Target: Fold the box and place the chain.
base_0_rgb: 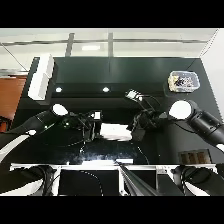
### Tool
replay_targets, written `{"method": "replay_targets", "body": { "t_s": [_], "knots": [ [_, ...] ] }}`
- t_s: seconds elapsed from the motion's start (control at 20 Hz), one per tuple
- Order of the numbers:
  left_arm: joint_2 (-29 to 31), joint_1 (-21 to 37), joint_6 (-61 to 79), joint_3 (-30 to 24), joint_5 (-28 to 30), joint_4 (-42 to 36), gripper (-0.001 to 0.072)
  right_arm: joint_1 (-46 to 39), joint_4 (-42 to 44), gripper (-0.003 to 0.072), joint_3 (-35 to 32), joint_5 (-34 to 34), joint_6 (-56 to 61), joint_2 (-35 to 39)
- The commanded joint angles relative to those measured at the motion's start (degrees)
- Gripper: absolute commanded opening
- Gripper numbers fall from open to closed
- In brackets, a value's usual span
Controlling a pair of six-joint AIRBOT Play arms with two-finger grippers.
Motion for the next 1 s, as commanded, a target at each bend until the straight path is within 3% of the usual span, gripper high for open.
{"method": "replay_targets", "body": {
  "t_s": [0.0, 0.15, 0.3, 0.55, 0.95],
  "knots": [
    [-0.04, 0.04, -0.04, 0.04, 0.22, -0.04, 0.0473, -1.03, 10.62, 0.0009, -3.63, 4.63, 9.73, 0.70],
    [-0.04, 0.04, -0.04, 0.04, 0.22, -0.04, 0.0473, -1.05, 25.05, 0.0011, -9.73, -2.89, 11.10, -1.75],
    [-0.02, 0.02, -0.04, 0.04, 0.20, -0.04, 0.0473, -0.98, 30.82, 0.0013, -10.86, -7.69, 11.08, -5.99],
    [-0.02, 0.04, -0.04, 0.04, 0.22, -0.04, 0.0473, -0.87, 30.86, 0.0014, -10.86, -10.40, 11.08, -9.22],
    [-0.02, 0.02, -0.04, 0.04, 0.22, -0.04, 0.0473, -0.85, 20.98, 0.0013, -10.91, -12.85, 16.11, -9.27]
  ]
}}
